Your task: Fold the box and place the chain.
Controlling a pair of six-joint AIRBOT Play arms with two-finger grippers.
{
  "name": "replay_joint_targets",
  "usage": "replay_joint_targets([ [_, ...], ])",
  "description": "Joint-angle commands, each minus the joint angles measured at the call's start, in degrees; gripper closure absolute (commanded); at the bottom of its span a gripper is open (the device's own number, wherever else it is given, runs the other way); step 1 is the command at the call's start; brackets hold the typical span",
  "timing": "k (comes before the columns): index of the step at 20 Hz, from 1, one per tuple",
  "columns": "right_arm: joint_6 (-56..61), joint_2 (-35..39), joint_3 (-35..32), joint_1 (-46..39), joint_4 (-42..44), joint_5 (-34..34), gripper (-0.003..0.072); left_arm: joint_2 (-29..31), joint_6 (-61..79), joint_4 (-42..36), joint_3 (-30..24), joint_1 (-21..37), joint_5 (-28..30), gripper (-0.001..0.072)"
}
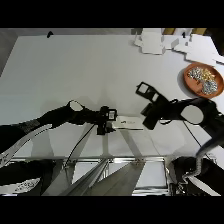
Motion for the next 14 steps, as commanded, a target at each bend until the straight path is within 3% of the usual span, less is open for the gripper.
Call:
replay_joint_targets([
  [1, 20.46, 3.15, -1.31, -11.37, -19.52, 11.15, 0.0667, 0.0, 0.09, 0.07, 0.0, 0.02, 0.04, 0.0437],
  [3, 22.03, 3.15, -4.63, -20.02, -19.21, 15.5, 0.0667, 0.0, 0.09, 0.09, 0.0, 0.02, 0.04, 0.0437],
  [6, 22.05, 3.17, -6.82, -26.43, -16.63, 18.58, 0.0667, 0.0, 0.09, 0.09, 0.0, 0.02, 0.04, 0.0437],
  [9, 21.97, 3.17, -6.8, -27.23, -16.24, 23.04, 0.0667, 0.0, 0.09, 0.09, 0.0, 0.02, 0.0, 0.0437],
  [14, 21.97, 3.17, -6.8, -27.21, -16.24, 23.71, 0.0667, 0.0, 0.09, 0.09, 0.0, 0.02, 0.04, 0.0437],
])
